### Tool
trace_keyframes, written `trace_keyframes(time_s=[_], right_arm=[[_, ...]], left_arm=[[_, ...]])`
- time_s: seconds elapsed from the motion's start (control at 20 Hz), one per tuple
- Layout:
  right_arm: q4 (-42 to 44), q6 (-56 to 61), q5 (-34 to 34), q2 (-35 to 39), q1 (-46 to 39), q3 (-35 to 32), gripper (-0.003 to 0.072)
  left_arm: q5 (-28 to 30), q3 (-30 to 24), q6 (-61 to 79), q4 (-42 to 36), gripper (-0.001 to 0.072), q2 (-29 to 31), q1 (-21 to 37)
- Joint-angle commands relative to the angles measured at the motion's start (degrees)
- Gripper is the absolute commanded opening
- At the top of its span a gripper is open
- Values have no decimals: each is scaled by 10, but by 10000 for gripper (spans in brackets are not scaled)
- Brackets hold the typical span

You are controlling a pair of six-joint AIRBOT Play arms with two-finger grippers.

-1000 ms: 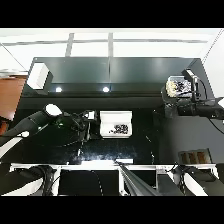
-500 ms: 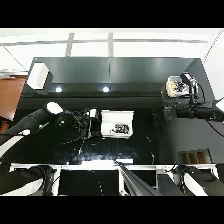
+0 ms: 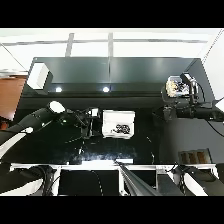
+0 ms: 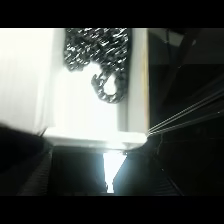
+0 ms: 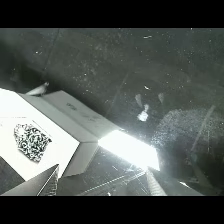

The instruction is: Fold the box and place the chain.

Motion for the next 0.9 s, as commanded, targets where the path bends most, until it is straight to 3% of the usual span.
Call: trace_keyframes(time_s=[0.0,0.35,0.85], right_arm=[[0,0,0,0,0,0,620],[0,0,-13,0,0,0,620],[0,0,-13,0,0,0,620]], left_arm=[[-2,5,-5,12,702,0,10],[-26,24,-4,29,701,-4,7],[-15,33,-5,22,701,-14,-13]])
